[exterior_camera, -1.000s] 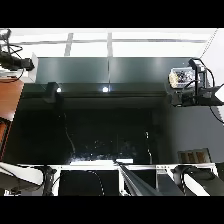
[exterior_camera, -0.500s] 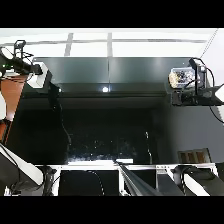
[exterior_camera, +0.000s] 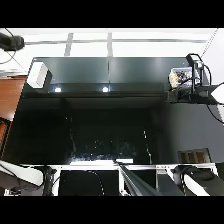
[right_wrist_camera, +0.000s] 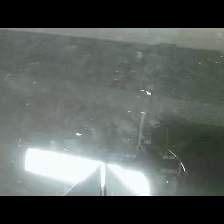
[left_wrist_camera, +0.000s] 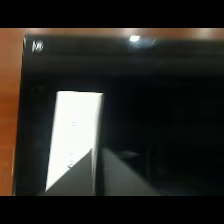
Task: Fold the box and place the chain.
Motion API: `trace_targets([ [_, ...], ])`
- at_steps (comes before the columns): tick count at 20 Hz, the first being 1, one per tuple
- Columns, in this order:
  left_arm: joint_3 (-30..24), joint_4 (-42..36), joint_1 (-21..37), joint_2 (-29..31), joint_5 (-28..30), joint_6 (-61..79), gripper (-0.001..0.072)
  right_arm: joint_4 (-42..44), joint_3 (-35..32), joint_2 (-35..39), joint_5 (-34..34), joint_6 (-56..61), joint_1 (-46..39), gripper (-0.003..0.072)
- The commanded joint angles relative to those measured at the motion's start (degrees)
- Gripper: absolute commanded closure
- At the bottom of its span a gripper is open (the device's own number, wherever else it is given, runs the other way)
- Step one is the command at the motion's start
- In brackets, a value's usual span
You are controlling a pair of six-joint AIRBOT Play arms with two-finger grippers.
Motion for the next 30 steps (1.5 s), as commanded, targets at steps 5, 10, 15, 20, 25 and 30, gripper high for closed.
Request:
trace_targets([
  [5,-6.01,-1.46,-12.22,20.31,-6.82,-4.00,0.0684,-0.15,0.00,6.91,3.10,-3.10,5.27,0.0672],
  [10,-24.20,-1.20,-24.35,34.51,-2.64,-5.40,0.0685,-0.09,0.00,10.99,5.42,-2.97,5.31,0.0672],
  [15,-58.27,5.33,-29.33,55.01,11.19,-15.96,0.0685,-0.13,-0.70,11.21,3.91,-2.93,5.29,0.0671],
  [20,-89.35,6.67,-29.31,71.34,23.54,-19.87,0.0684,-0.15,-13.11,11.04,-14.58,-2.93,5.29,0.0670],
  [25,-98.55,6.69,-29.31,75.73,25.16,-20.57,0.0683,-1.40,-19.21,10.95,-17.14,-2.95,5.29,0.0670],
  [30,-98.55,6.67,-29.33,75.73,25.24,-20.55,0.0682,-1.38,-19.21,10.95,-16.06,-2.95,5.29,0.0670],
])
